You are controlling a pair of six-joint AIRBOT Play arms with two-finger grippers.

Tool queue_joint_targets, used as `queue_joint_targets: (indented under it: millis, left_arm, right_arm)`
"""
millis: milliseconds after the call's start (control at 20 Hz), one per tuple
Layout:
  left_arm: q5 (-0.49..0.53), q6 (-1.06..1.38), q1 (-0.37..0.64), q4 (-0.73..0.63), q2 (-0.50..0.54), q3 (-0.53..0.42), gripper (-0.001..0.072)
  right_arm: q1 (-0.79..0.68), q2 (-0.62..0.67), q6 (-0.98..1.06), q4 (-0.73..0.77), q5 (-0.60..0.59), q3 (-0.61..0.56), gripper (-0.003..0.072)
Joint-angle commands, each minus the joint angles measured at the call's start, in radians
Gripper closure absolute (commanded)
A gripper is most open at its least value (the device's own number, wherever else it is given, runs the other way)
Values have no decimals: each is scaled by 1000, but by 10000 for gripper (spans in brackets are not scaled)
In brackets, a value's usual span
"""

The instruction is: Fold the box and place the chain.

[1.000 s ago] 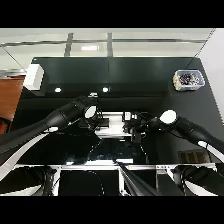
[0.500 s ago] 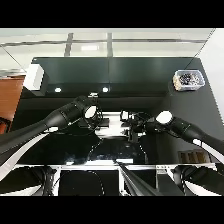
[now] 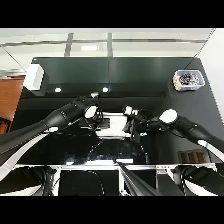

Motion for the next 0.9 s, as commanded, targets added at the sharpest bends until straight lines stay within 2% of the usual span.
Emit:
queue_joint_targets:
  millis: [0,100,150,250,350,500,700,850]
  left_arm:
    - [-3,0,2,-4,0,1,684]
    - [-1,0,2,-4,0,1,683]
    - [-1,0,2,-4,0,1,683]
    - [0,0,2,-4,0,1,684]
    - [-1,0,2,-4,0,1,684]
    - [-2,0,2,-4,0,1,683]
    - [-1,0,2,-4,0,1,683]
    - [-3,0,2,-4,0,1,683]
  right_arm:
    - [-134,138,536,-245,216,27,673]
    - [-272,216,879,-471,232,24,673]
    - [-348,228,1025,-529,226,21,673]
    - [-479,225,1173,-480,192,-11,672]
    - [-549,212,1222,-390,130,-77,672]
    - [-515,135,1186,-232,107,-155,672]
    - [-354,34,1003,-23,117,-158,671]
    - [-263,23,915,41,79,-156,671]
